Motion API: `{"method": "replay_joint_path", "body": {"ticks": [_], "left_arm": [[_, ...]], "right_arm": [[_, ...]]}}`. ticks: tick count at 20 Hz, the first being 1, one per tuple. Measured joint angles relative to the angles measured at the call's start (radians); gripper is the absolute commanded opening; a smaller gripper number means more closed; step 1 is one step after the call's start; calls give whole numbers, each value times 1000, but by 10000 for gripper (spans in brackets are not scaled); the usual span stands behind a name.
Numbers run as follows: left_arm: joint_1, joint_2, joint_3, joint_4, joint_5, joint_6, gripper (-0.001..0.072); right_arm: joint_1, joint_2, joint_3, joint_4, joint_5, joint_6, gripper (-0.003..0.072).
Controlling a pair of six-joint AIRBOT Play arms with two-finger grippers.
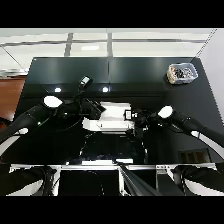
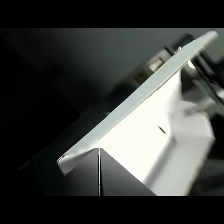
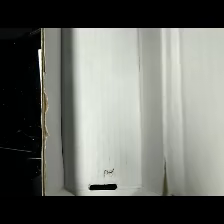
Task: Fold the box and place the chain.
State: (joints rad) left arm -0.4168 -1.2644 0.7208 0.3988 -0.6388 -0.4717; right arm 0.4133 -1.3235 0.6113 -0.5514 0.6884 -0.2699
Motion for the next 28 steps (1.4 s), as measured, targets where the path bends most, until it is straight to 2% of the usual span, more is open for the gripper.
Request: {"method": "replay_joint_path", "body": {"ticks": [4,8,12,15,18,22,25,26,28], "left_arm": [[0,-81,2,3,51,13,28],[-1,-145,3,8,-10,22,28],[-1,-148,21,50,-35,60,28],[4,-89,58,136,-37,56,28],[31,21,80,246,-77,28,28],[92,168,81,385,-223,-33,28],[131,226,64,443,-340,-58,36],[140,237,56,456,-376,-59,160],[146,248,39,467,-409,-42,612]], "right_arm": [[0,0,0,0,-1,0,424],[0,0,0,0,0,0,424],[0,0,0,-2,3,-3,424],[0,0,0,-2,2,-1,423],[0,0,0,-1,0,0,424],[0,0,0,-1,-1,0,424],[0,0,0,0,-1,0,424],[0,0,0,0,-1,0,424],[0,0,0,0,-1,0,424]]}}
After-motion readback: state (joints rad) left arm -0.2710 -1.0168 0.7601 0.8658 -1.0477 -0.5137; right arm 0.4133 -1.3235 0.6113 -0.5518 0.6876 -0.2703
